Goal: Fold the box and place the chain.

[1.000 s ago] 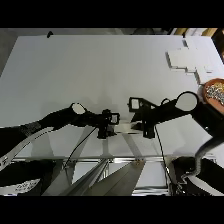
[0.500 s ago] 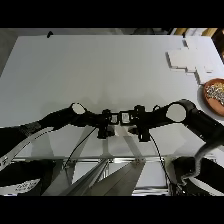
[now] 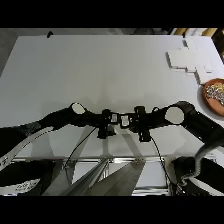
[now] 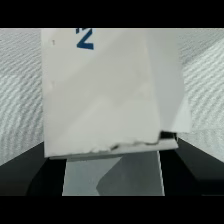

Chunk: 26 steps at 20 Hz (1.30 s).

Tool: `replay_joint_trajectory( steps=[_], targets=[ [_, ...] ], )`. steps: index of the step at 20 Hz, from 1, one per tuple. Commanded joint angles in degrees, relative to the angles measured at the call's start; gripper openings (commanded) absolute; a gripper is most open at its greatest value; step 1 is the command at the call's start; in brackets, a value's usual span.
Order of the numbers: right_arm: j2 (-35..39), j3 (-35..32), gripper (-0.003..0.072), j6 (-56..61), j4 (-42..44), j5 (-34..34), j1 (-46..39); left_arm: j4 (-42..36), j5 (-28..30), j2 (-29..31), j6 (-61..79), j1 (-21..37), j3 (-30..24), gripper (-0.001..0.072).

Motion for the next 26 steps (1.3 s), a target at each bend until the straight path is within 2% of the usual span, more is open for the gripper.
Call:
replay_joint_trajectory(
  steps=[1, 16, 26],
  targets=[
    [0.02, -0.79, 0.0102, 0.02, -0.37, -0.96, 0.07, 0.09, -0.13, 0.04, 0.11, 0.0, 0.02, 0.0314],
    [1.99, -0.83, 0.0098, 0.0, -0.87, -6.43, 0.07, 0.09, -0.11, 0.04, 0.11, 0.0, 0.02, 0.0314],
    [0.26, -0.98, 0.0098, -0.02, -1.6, -6.03, 0.07, 0.09, -0.11, 0.04, 0.11, 0.0, 0.02, 0.0314]
  ],
)
